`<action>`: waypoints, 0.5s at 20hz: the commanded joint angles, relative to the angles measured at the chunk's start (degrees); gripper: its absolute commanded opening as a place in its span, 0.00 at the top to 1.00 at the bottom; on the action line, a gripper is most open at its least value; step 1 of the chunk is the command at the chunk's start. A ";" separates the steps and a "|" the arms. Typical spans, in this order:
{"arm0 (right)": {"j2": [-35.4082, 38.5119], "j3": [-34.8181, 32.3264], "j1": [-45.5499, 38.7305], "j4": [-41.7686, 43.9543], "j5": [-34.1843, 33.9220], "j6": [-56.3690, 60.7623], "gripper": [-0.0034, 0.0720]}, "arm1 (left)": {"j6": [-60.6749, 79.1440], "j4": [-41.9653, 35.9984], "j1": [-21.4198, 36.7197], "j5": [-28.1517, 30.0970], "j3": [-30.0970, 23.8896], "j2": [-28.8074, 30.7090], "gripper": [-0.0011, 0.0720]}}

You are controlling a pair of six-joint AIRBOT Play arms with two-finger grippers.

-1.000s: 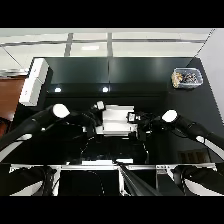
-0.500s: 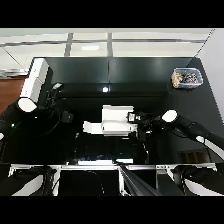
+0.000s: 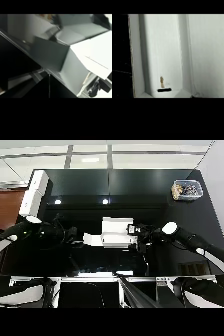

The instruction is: Fold the box and place the chain.

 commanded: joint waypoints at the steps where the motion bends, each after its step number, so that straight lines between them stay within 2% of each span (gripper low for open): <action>1: -0.02 0.00 0.00 0.04 0.00 0.02 0.79 | 0.04 -2.58 -6.56 3.23 0.35 -1.46 0.95; 5: -0.02 0.00 0.00 0.04 -0.02 0.04 0.79 | 2.91 -2.60 -10.56 5.29 1.46 -1.46 0.95; 10: -0.02 0.00 0.00 0.04 -0.02 0.04 0.79 | 6.32 -2.97 -9.01 2.03 3.37 -1.44 0.94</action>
